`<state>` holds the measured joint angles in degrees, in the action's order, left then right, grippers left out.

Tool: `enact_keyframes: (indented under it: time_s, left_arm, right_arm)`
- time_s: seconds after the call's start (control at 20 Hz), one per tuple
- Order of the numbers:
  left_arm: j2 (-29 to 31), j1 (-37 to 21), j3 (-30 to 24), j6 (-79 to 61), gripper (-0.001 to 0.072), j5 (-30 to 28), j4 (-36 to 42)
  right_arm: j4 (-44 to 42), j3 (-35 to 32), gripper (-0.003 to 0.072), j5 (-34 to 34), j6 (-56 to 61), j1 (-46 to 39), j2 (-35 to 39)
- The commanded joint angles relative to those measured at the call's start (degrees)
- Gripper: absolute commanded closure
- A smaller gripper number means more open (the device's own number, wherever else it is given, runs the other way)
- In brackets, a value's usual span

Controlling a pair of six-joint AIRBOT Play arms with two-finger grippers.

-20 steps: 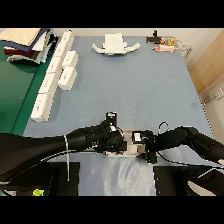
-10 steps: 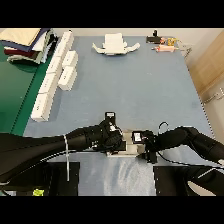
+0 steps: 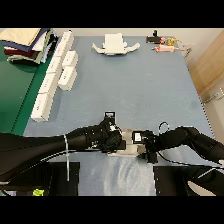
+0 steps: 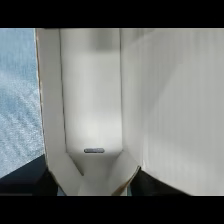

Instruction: Fold the box.

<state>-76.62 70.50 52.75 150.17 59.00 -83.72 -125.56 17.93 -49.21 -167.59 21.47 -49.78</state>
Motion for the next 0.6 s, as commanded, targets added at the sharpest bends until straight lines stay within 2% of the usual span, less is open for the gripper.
enact_keyframes:
  time_s: [0.0, 0.05, 0.1, 0.3, 0.35, 0.4, 0.55]
  left_arm:
    - [0.07, 0.00, 0.04, 0.90, 0.0289, 1.05, -0.20]
    - [0.07, 0.00, 0.04, 0.94, 0.0329, 1.07, -0.22]
    - [0.07, 0.00, 0.04, 0.90, 0.0419, 1.05, -0.31]
    - [0.07, 0.00, 0.04, 1.03, 0.0423, 1.90, -1.01]
    - [0.07, 0.00, 0.04, 1.53, 0.0516, 2.69, -1.46]
    - [0.07, 0.00, 0.04, 1.49, 0.0655, 3.04, -2.03]
    - [0.07, 0.09, 0.07, 3.50, 0.0696, 3.02, -3.39]
  right_arm:
    - [-0.02, -0.02, 0.0163, 0.11, -0.02, 0.04, -0.02]
    - [0.00, -0.02, 0.0164, 0.09, -0.02, 0.04, -0.04]
    - [-0.02, -0.02, 0.0163, 0.09, -0.02, 0.04, -0.02]
    - [-0.02, -0.02, 0.0164, 0.09, -0.02, 0.04, -0.04]
    - [0.00, -0.02, 0.0163, 0.11, -0.02, 0.04, -0.04]
    - [0.00, -0.02, 0.0163, 0.09, -0.02, 0.04, -0.04]
    - [-0.02, -0.02, 0.0164, 0.09, -0.02, 0.04, -0.04]
